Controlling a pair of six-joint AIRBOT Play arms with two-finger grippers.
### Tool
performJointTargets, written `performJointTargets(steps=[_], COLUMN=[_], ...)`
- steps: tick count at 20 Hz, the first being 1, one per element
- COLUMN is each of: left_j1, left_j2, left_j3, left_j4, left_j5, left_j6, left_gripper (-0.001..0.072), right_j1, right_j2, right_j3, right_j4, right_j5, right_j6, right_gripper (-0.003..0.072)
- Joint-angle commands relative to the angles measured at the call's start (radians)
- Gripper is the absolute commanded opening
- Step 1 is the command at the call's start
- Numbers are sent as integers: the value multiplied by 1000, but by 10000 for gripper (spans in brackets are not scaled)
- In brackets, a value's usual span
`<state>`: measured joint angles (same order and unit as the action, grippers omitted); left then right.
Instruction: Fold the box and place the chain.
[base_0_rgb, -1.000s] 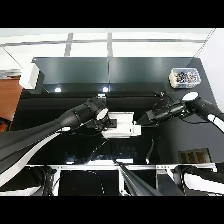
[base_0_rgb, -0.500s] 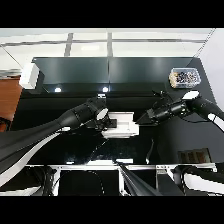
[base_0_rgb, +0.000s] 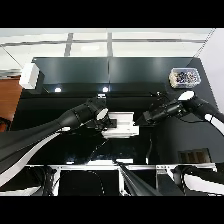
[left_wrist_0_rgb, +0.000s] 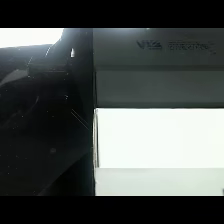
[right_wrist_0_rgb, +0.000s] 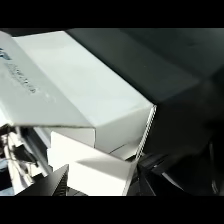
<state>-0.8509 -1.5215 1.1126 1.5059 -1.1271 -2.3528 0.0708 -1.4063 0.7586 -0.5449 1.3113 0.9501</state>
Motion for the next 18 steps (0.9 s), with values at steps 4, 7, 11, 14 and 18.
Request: performJointTargets(steps=[4,7,11,14,18], left_j1=[0,0,0,0,0], left_j2=[0,0,0,0,0], left_j3=[1,1,1,1,1], left_j4=[0,0,0,0,0], left_j5=[0,1,5,6,18], left_j6=[0,0,0,0,0], left_gripper=[28,28,28,28,29], right_j1=[63,90,119,180,247], right_j2=[3,3,5,18,55], right_j3=[4,32,68,79,79], right_j4=[-5,-10,-14,-122,-240], right_j5=[-42,-46,-60,-100,-163], right_j6=[26,54,142,260,375], right_gripper=[461,461,404,404,404])
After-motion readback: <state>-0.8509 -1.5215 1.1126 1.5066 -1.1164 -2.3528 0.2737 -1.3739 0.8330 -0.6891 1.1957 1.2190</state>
